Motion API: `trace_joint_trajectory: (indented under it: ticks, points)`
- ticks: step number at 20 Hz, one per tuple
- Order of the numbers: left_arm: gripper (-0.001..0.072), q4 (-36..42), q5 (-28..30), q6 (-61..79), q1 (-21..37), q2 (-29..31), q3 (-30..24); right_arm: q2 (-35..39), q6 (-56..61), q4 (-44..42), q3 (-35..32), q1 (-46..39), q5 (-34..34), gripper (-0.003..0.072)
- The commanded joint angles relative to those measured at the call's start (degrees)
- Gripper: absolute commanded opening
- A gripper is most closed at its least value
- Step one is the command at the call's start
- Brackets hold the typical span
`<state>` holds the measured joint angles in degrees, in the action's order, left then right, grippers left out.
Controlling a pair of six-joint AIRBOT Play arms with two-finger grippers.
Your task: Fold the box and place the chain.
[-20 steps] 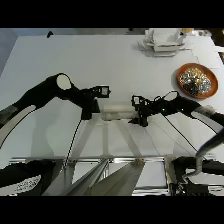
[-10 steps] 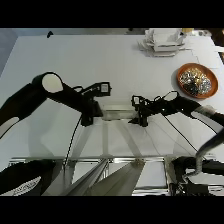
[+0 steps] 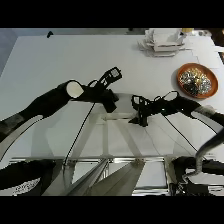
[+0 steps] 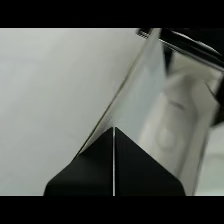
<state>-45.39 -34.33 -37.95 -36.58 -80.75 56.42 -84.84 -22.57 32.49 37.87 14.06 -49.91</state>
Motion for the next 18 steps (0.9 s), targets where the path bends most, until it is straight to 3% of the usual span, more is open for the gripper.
trace_joint_trajectory:
  ticks: [1,5,9,11,15,18]
  points:
    - [0.0006,-0.6,5.6,-6.6,0.3,-5.0,-0.1,0.1,-0.3,0.2,0.0,0.0,-0.2,0.0341]
    - [0.0006,-0.7,2.5,-7.7,0.5,-7.8,-0.1,0.1,-0.3,0.2,0.0,0.0,-0.2,0.0341]
    - [0.0007,-2.1,-2.0,-7.1,0.5,-5.6,0.0,0.1,-0.3,0.2,0.0,0.0,-0.2,0.0341]
    - [0.0007,-7.2,-4.0,-7.1,0.6,-1.9,0.0,0.1,-0.3,0.2,0.0,0.0,-0.2,0.0341]
    - [0.0011,-24.4,-9.8,-7.0,0.6,8.1,0.0,0.1,-0.3,0.2,0.0,0.0,-0.2,0.0341]
    - [0.0011,-29.9,-20.0,4.5,0.6,12.5,0.0,0.1,-0.3,0.2,0.0,0.0,-0.2,0.0341]
